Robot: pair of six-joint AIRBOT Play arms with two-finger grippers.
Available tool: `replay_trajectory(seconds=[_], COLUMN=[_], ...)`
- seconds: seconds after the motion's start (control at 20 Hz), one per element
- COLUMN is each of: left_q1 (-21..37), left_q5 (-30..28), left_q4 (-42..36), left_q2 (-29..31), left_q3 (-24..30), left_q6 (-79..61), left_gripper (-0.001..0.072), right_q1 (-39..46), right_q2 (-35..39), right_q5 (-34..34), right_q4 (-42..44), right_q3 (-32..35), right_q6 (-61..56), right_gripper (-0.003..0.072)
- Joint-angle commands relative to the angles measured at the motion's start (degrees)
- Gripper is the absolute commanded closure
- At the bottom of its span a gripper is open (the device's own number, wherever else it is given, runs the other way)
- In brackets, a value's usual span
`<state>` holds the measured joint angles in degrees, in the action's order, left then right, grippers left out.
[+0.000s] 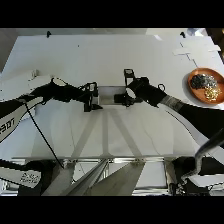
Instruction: Fold the box and place the chain.
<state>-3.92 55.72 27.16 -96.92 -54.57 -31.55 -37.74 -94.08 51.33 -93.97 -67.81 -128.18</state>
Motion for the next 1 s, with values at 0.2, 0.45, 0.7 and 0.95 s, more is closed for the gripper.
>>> replay_trajectory(seconds=[0.2,0.45,0.7,0.95], left_q1=[0.0,0.0,0.0,0.0], left_q5=[0.0,0.0,0.0,0.0], left_q4=[0.1,0.1,0.1,0.1], left_q2=[0.0,0.0,0.0,0.0], left_q3=[0.0,0.0,0.0,0.0], left_q6=[-0.1,-0.1,-0.1,-0.1], left_gripper=[0.0493,0.0493,0.0493,0.0493], right_q1=[0.0,1.9,11.2,27.4], right_q2=[1.0,8.6,17.6,21.6], right_q5=[-0.1,5.2,16.8,21.0], right_q4=[0.6,0.4,-0.4,-11.1], right_q3=[-1.3,-1.6,-1.6,-1.6], right_q6=[-0.3,3.8,17.0,30.6], right_gripper=[0.0386,0.0387,0.0389,0.0392])
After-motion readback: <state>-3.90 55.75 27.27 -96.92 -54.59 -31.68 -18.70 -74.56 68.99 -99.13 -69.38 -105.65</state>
